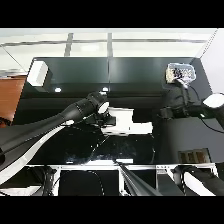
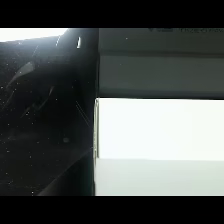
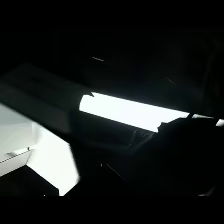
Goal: Fold the box and place the chain.
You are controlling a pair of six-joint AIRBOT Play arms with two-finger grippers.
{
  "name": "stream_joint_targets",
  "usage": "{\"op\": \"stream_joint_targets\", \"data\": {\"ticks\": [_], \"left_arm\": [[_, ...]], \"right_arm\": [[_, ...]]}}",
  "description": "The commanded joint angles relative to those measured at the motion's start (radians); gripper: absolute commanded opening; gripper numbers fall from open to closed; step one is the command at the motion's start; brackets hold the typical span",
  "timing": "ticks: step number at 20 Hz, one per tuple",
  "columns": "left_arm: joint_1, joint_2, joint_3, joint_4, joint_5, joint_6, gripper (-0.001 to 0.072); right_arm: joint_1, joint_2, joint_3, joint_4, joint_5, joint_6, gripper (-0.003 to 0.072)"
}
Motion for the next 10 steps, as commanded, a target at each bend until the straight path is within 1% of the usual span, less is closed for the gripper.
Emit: {"op": "stream_joint_targets", "data": {"ticks": [1,2,4,6,8,9,10], "left_arm": [[0.000,0.000,0.000,0.002,-0.003,0.001,0.0025],[0.000,0.000,0.000,0.001,-0.002,0.002,0.0025],[0.000,0.000,0.000,0.001,-0.002,0.002,0.0025],[0.000,0.000,0.000,0.002,-0.002,0.002,0.0025],[0.000,0.000,0.000,0.002,-0.002,0.002,0.0025],[0.000,0.000,0.000,0.002,-0.002,0.002,0.0025],[0.000,0.000,0.000,0.002,-0.002,0.002,0.0025]], "right_arm": [[-0.144,-0.039,-0.131,0.085,0.047,0.205,0.0016],[-0.124,-0.065,-0.172,0.151,0.050,0.172,0.0016],[-0.043,-0.123,-0.211,0.253,0.035,0.114,0.0016],[0.059,-0.180,-0.210,0.336,0.008,0.067,0.0016],[0.148,-0.199,-0.204,0.426,-0.029,-0.018,0.0017],[0.167,-0.199,-0.188,0.435,-0.030,-0.040,0.0017],[0.176,-0.199,-0.161,0.429,-0.013,-0.054,0.0034]]}}
